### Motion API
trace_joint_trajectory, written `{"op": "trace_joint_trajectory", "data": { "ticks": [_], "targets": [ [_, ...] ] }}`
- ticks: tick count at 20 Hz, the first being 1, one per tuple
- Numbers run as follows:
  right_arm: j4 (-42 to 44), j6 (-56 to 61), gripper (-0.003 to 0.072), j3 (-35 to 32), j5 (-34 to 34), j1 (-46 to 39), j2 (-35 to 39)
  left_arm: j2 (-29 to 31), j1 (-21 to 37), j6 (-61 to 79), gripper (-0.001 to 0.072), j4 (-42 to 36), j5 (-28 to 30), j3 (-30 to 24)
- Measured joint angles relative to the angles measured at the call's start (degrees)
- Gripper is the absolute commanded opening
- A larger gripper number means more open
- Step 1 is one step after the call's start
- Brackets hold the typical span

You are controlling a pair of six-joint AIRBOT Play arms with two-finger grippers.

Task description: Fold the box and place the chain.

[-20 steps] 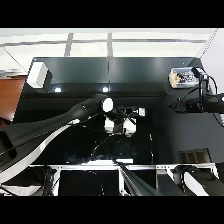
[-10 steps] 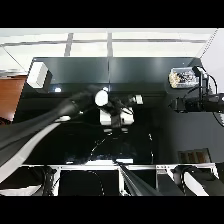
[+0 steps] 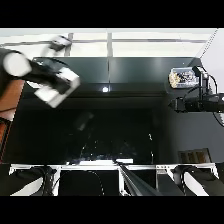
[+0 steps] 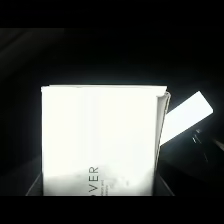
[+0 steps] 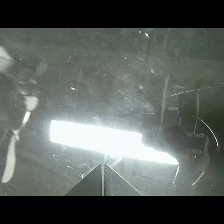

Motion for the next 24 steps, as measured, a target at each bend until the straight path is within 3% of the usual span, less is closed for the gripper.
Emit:
{"op": "trace_joint_trajectory", "data": {
  "ticks": [6,9,15,23,24],
  "targets": [
    [0.0,0.3,0.0014,0.0,-1.0,0.0,0.0,-2.3,23.2,-5.2,0.0272,0.0,2.3,-6.1],
    [0.0,0.5,0.0013,0.0,-1.4,0.0,0.0,-6.7,29.6,-4.3,0.0272,-1.5,3.3,-7.1],
    [0.0,2.1,0.0013,0.0,-2.0,0.0,0.0,-15.9,33.2,2.5,0.0272,-3.0,9.1,-6.2],
    [0.0,3.5,0.0014,0.0,-3.2,0.0,0.0,-26.6,33.5,4.5,0.0273,-7.0,12.1,2.7],
    [0.0,3.7,0.0013,0.0,-3.3,0.0,0.0,-27.5,33.5,4.5,0.0311,-7.4,12.1,3.3]
  ]
}}
